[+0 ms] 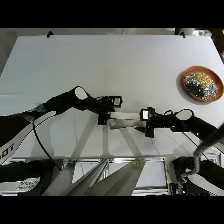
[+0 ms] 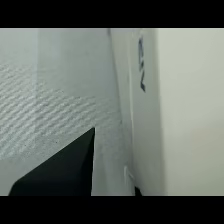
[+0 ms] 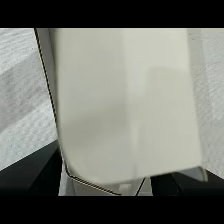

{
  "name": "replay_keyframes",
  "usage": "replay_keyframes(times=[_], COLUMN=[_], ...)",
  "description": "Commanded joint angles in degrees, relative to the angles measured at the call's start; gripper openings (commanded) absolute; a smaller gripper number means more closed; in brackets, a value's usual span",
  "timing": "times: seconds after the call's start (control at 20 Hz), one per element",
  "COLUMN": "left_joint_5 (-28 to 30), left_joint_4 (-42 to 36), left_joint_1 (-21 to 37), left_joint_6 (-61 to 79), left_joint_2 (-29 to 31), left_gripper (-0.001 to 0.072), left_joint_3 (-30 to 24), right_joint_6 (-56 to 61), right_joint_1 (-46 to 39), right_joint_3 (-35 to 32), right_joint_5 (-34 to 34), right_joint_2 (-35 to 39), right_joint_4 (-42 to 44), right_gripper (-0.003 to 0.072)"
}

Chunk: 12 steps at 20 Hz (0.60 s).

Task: Fold the box and place the chain.

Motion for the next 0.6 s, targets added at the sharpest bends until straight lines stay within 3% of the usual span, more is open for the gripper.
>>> replay_keyframes(times=[0.0, 0.2, 0.55], left_joint_5=[-0.44, -0.52, -1.88], left_joint_4=[-0.28, 2.91, 23.58], left_joint_1=[0.07, 0.09, 2.32], left_joint_6=[0.07, -2.62, -26.84], left_joint_2=[2.43, 4.92, 13.55], left_gripper=[0.028, 0.0287, 0.0299], left_joint_3=[0.07, 0.07, 0.07], right_joint_6=[0.02, 0.02, 0.02], right_joint_1=[-0.02, -0.02, -0.02], right_joint_3=[0.0, 0.0, -0.02], right_joint_5=[-0.17, -0.2, -0.2], right_joint_2=[-0.02, -0.02, -0.02], right_joint_4=[0.04, 0.07, 0.07], right_gripper=[0.0401, 0.0401, 0.0401])
